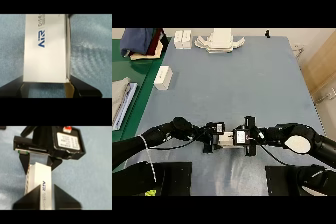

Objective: Fold the box.

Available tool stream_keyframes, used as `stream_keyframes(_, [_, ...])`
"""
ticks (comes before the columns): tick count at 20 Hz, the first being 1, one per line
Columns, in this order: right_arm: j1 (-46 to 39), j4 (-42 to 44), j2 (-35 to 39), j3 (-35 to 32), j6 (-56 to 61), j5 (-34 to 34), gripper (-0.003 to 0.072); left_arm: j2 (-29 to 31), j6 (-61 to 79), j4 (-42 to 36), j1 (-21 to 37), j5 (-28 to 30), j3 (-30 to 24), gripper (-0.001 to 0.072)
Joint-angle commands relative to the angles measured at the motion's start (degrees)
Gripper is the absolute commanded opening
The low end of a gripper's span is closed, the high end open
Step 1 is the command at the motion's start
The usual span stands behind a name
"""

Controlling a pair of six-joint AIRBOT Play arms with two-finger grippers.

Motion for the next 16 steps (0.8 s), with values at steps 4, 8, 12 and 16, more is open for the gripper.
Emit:
stream_keyframes(4, [0.39, -2.38, 2.95, -1.03, 9.9, 4.37, 0.0003, -0.02, -0.02, 0.02, 0.02, 0.0, 0.04, 0.0421])
stream_keyframes(8, [5.88, -13.0, 5.2, -8.55, 17.05, -8.76, 0.0003, -0.02, -0.02, 0.02, 0.02, 0.02, 0.04, 0.0421])
stream_keyframes(12, [11.41, -21.46, 8.09, -16.11, 20.81, -24.81, 0.0003, -0.02, -0.02, 0.02, 0.02, 0.0, 0.07, 0.0421])
stream_keyframes(16, [11.74, -21.94, 8.74, -16.46, 20.63, -23.1, 0.0004, -0.02, -0.02, 0.02, 0.02, 0.0, 0.04, 0.0421])
